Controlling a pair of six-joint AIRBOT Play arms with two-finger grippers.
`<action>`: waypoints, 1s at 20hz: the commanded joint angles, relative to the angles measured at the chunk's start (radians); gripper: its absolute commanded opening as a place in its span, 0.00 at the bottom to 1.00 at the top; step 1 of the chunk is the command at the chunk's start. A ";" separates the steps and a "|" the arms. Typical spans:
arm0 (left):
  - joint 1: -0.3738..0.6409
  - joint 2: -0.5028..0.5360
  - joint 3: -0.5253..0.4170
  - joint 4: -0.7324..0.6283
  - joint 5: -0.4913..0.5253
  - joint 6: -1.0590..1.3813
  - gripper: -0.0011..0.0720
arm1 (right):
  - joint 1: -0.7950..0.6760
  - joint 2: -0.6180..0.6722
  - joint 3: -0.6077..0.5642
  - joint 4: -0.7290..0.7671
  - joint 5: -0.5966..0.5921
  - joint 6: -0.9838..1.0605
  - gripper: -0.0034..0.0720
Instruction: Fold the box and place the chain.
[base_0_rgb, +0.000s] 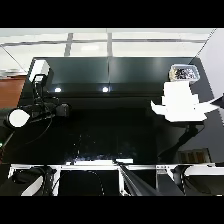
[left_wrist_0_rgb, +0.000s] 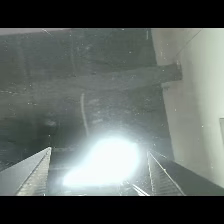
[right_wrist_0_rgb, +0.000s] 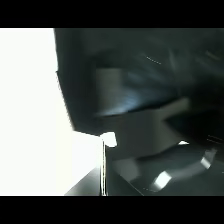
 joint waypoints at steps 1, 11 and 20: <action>-0.004 -0.004 -0.001 -0.049 -0.003 0.000 0.98 | 0.032 0.129 -0.111 0.193 -0.022 -0.025 0.06; -0.101 -0.100 0.007 -0.209 0.025 0.002 0.98 | 0.536 0.552 -0.698 0.447 -0.457 -0.076 0.06; -0.069 -0.494 0.294 -0.629 -0.137 0.227 0.97 | 0.896 0.584 -1.026 0.856 -0.684 -0.311 0.06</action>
